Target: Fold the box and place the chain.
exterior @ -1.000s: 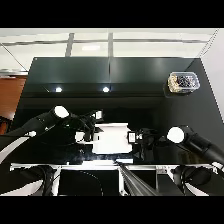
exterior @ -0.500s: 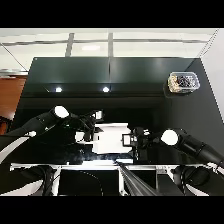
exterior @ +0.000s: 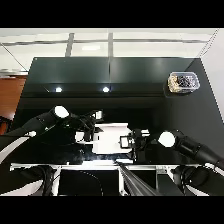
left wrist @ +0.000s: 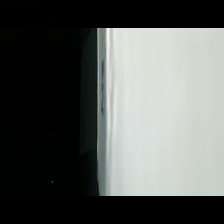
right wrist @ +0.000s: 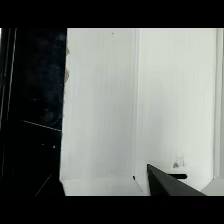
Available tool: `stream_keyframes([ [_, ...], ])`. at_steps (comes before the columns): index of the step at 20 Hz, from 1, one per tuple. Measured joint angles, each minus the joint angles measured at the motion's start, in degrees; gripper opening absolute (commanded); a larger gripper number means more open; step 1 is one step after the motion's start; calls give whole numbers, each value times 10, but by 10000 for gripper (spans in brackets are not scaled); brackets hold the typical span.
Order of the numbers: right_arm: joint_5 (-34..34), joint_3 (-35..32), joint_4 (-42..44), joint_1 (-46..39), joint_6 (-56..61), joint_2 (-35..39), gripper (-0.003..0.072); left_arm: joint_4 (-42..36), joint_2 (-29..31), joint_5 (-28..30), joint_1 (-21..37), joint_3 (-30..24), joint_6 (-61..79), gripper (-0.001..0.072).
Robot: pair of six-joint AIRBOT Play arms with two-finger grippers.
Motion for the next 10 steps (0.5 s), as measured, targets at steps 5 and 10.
stream_keyframes([
  [5, -57, 10, 24, 8, 16, -2, 632, 0, 0, 0, 0, 0, 0, 28],
  [10, -62, 16, 11, -21, 30, 20, 632, 0, 0, 0, 0, 0, 0, 28],
])
